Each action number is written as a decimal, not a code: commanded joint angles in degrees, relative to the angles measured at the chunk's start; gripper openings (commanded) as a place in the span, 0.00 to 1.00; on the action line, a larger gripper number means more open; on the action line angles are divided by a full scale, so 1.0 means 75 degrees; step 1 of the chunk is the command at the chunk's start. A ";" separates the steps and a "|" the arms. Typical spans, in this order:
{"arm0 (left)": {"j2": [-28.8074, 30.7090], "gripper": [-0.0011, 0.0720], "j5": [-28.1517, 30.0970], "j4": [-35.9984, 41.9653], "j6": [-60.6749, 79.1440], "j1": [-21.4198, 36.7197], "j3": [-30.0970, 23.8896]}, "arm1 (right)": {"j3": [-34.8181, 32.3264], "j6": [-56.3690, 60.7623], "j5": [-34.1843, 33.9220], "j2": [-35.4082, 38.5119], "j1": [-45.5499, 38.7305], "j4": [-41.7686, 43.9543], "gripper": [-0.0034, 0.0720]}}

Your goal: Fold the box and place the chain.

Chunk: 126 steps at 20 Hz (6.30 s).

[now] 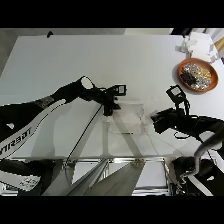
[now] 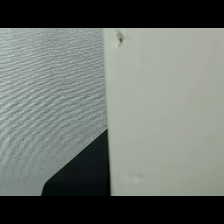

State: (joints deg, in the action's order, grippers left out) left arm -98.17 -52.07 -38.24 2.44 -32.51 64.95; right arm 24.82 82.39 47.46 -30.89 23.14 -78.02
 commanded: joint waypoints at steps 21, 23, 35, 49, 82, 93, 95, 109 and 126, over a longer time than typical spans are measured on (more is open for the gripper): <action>0.0210 0.02 0.0117 -0.0227 -0.0347 0.0026 0.0006 | -0.0003 0.0003 0.0003 0.0006 0.0000 0.0003 0.50; 0.0192 0.02 0.0117 -0.0227 -0.0338 0.0026 0.0006 | -0.0003 0.0003 0.0003 0.0006 0.0003 0.0000 0.50; 0.0114 0.03 0.0114 -0.0219 -0.0335 0.0026 0.0006 | -0.0003 0.0000 0.0003 0.0006 0.0003 0.0000 0.50; 0.0117 0.03 0.0114 -0.0216 -0.0338 0.0026 0.0006 | -0.0006 -0.3316 0.0493 -0.0061 0.0003 0.2043 0.06; 0.0117 0.03 0.0114 -0.0195 -0.0338 0.0020 0.0006 | -0.1877 -0.8402 -0.3552 -0.1562 0.1145 0.1099 0.89; 0.0117 0.03 0.0114 -0.0195 -0.0338 0.0020 0.0006 | -0.1387 -0.9903 -0.3168 -0.1868 0.0198 0.2920 0.88; 0.0117 0.03 0.0114 -0.0195 -0.0338 0.0020 0.0006 | -0.1373 -1.0232 -0.3110 -0.1955 -0.0052 0.3436 0.88; 0.0114 0.03 0.0114 -0.0195 -0.0338 0.0020 0.0006 | -0.0111 -1.2642 -0.1816 -0.3217 -0.1110 0.4642 0.88; 0.0114 0.03 0.0114 -0.0195 -0.0338 0.0020 0.0006 | 0.0688 -1.3703 -0.0615 -0.4459 -0.2445 0.5234 0.88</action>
State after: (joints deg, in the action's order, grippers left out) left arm -97.34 -51.07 -39.66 -0.12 -32.38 64.99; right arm 29.32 -19.64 42.54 -63.59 6.48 -39.16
